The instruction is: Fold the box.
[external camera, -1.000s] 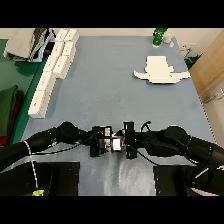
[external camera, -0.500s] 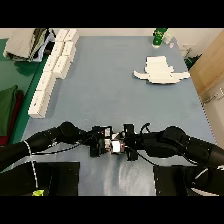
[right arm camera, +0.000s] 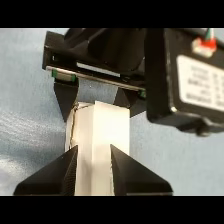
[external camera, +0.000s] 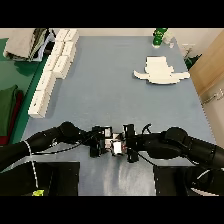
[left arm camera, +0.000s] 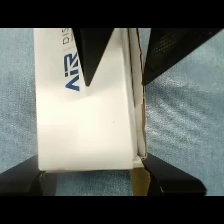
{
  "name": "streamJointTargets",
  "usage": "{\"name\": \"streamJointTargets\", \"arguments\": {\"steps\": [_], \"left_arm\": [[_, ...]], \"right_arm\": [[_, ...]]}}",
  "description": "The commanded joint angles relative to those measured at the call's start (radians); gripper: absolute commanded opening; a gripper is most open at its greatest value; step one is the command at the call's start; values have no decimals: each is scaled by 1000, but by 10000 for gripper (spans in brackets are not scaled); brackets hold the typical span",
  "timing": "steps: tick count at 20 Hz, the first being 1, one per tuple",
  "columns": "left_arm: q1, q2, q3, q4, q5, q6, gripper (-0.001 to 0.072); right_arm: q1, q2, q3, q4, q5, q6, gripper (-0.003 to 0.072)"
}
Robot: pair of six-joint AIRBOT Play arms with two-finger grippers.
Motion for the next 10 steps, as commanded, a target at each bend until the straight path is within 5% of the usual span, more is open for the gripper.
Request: {"name": "streamJointTargets", "arguments": {"steps": [1,8,9,10], "left_arm": [[0,1,0,0,1,-1,603],[0,1,0,0,1,-1,603],[0,1,0,0,1,-1,603],[0,1,0,0,1,-1,603]], "right_arm": [[0,46,0,1,-22,13,305],[-5,113,0,-14,-70,138,299],[-10,114,0,-19,-71,233,257],[-9,114,0,-27,-69,312,91]]}}
